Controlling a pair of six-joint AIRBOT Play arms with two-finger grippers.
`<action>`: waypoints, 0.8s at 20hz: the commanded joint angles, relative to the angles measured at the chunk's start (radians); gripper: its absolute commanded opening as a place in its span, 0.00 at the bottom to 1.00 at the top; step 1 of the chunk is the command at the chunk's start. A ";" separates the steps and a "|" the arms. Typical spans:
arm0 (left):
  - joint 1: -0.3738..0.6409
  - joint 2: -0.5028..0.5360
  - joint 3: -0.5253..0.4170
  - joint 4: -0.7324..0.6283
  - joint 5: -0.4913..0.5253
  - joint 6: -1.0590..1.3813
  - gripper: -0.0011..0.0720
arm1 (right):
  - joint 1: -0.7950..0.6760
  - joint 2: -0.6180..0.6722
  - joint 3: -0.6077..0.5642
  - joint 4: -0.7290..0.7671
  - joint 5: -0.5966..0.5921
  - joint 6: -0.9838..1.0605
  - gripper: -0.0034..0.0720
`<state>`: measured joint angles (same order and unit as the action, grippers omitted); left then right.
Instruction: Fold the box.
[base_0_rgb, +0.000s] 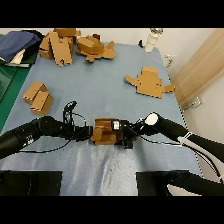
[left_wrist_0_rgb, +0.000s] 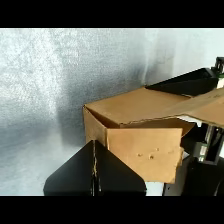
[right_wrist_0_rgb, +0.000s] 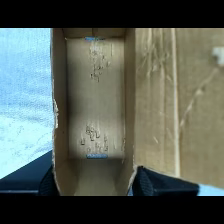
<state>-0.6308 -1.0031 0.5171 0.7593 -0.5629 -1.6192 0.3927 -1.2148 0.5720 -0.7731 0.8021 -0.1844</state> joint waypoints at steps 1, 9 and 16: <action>-0.012 0.000 0.002 -0.005 0.003 -0.032 0.03 | 0.000 0.000 0.000 -0.001 -0.004 0.000 0.69; -0.011 0.002 0.002 -0.035 -0.009 -0.058 0.32 | 0.000 0.000 0.000 0.000 -0.003 0.000 0.69; 0.084 0.002 0.002 -0.028 -0.137 -0.058 0.32 | 0.000 0.000 0.000 -0.001 -0.003 0.000 0.69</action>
<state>-0.5873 -1.0019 0.5182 0.7288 -0.6476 -1.6760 0.3931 -1.2148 0.5720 -0.7738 0.7998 -0.1841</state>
